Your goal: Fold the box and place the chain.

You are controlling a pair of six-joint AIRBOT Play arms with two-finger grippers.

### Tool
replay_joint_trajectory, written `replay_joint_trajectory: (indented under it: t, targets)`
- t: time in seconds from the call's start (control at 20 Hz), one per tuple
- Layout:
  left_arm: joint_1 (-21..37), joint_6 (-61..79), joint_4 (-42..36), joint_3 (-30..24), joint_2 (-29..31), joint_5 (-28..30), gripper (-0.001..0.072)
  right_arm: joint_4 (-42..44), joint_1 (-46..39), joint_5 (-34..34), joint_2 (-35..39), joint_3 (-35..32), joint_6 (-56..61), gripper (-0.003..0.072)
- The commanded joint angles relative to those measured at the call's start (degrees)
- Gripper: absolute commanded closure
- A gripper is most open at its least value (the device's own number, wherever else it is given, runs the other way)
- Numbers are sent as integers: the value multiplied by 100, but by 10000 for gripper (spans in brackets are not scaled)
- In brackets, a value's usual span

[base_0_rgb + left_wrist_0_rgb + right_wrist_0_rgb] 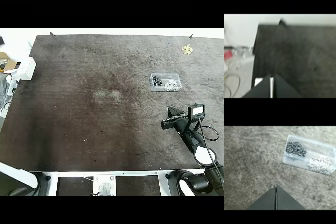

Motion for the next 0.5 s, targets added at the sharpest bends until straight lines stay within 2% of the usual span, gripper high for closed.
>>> replay_joint_trajectory:
  t: [0.0,0.1,0.2,0.35,0.45]
  targets:
    - [4,-11,-463,7,979,-424,703,-2,2,-2,2,-2,-2,685]
    - [4,-24,-522,-157,1469,-568,705,-2,2,-9,2,-2,-2,685]
    - [4,55,-704,-723,2100,-481,706,-2,2,-22,2,-2,-2,685]
    - [4,756,-1346,-2201,3252,79,706,-2,2,-22,2,-2,-2,685]
    - [2,1777,-2282,-3576,4181,538,706,-2,2,-22,2,-2,-2,685]
